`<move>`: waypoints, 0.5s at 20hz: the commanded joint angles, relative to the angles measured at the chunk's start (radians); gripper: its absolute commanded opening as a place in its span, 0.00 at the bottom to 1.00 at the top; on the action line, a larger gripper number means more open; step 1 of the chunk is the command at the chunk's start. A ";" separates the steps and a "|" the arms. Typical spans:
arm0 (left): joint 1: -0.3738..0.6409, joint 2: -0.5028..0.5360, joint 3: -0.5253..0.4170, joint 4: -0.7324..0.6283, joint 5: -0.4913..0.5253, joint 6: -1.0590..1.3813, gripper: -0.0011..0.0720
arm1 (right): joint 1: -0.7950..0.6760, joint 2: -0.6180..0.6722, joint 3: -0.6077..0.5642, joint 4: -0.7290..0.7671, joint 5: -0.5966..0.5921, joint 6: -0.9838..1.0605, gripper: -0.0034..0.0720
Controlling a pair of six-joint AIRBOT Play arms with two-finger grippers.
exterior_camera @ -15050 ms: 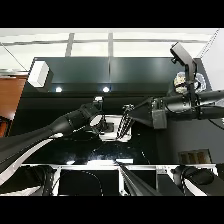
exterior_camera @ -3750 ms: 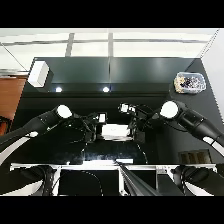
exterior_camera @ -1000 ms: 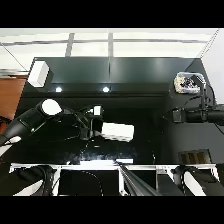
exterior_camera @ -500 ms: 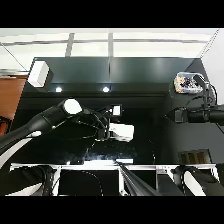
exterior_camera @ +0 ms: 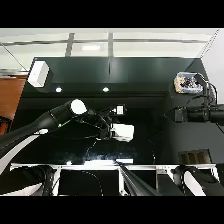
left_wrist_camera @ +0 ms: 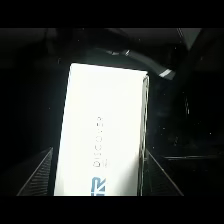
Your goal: Fold the box and place the chain.
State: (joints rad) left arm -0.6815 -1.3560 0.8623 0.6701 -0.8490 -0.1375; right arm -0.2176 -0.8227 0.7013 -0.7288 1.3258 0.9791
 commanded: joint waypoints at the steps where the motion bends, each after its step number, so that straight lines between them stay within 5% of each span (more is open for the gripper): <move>1: -0.001 -0.004 0.001 0.029 0.002 -0.029 0.99 | 0.000 0.000 0.000 0.003 -0.002 0.000 0.06; 10: -0.002 -0.005 0.001 0.029 -0.042 -0.031 0.99 | 0.000 0.000 0.000 0.003 -0.001 0.001 0.06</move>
State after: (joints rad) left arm -0.6834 -1.3598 0.8623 0.6952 -0.8803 -0.1661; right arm -0.2180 -0.8227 0.7013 -0.7261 1.3247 0.9794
